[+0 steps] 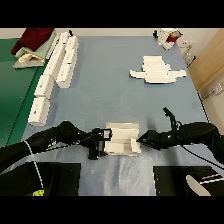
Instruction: Fold the box.
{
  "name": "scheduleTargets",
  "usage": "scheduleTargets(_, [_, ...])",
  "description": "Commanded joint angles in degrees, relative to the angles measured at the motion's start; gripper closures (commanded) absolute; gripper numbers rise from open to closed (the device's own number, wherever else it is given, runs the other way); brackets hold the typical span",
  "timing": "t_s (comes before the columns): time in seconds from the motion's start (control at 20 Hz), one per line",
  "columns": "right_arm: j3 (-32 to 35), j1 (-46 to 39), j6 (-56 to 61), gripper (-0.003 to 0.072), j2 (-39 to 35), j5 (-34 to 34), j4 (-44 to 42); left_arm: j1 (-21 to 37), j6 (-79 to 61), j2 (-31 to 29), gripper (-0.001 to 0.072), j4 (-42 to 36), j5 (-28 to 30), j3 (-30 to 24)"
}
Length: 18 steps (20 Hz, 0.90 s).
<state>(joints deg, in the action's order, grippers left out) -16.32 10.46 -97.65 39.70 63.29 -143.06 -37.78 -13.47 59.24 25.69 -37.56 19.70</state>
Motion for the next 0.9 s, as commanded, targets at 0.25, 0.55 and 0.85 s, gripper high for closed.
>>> scheduleTargets(0.25, [-6.75,17.75,11.8,0.0259,5.9,-11.32,14.32,-0.02,-0.02,0.02,0.0188,0.0,0.0,0.0])
scheduleTargets(0.55, [-16.57,30.75,33.0,0.026,12.76,-7.69,36.35,0.0,-0.02,0.02,0.0188,0.0,0.02,0.0])
scheduleTargets(0.85, [-24.02,40.06,44.11,0.0261,22.14,-1.27,44.98,0.0,-0.02,0.02,0.0188,0.0,0.02,0.0])
